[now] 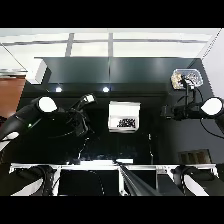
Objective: Fold the box and place the chain.
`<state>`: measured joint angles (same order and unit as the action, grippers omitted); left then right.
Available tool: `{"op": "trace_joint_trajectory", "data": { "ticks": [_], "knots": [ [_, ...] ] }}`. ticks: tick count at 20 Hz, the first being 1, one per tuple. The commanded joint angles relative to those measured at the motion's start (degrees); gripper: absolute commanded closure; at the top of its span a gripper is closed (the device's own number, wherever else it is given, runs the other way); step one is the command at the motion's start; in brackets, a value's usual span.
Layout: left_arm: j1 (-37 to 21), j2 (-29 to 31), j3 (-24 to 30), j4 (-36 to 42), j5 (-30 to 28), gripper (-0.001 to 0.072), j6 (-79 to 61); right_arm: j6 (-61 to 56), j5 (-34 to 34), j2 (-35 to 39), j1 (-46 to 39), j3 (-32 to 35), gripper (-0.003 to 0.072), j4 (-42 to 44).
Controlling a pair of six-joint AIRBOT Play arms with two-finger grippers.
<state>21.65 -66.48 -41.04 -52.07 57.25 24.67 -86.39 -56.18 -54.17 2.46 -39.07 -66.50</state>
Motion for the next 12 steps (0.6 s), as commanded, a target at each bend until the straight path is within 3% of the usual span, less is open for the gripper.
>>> {"op": "trace_joint_trajectory", "data": {
  "ticks": [1,6,12],
  "knots": [
    [-0.92,-5.16,0.20,9.33,-7.08,-0.0010,-27.06,-1.18,-0.55,0.04,0.07,0.04,0.0315,0.46],
    [-6.95,-11.78,-0.96,13.62,-5.62,-0.0010,-30.60,-2.84,-0.22,0.04,0.07,0.04,0.0315,0.48],
    [-3.87,-14.45,-1.84,17.00,-6.12,-0.0010,-37.35,-3.41,0.07,0.04,0.07,0.04,0.0315,0.48]
  ]
}}
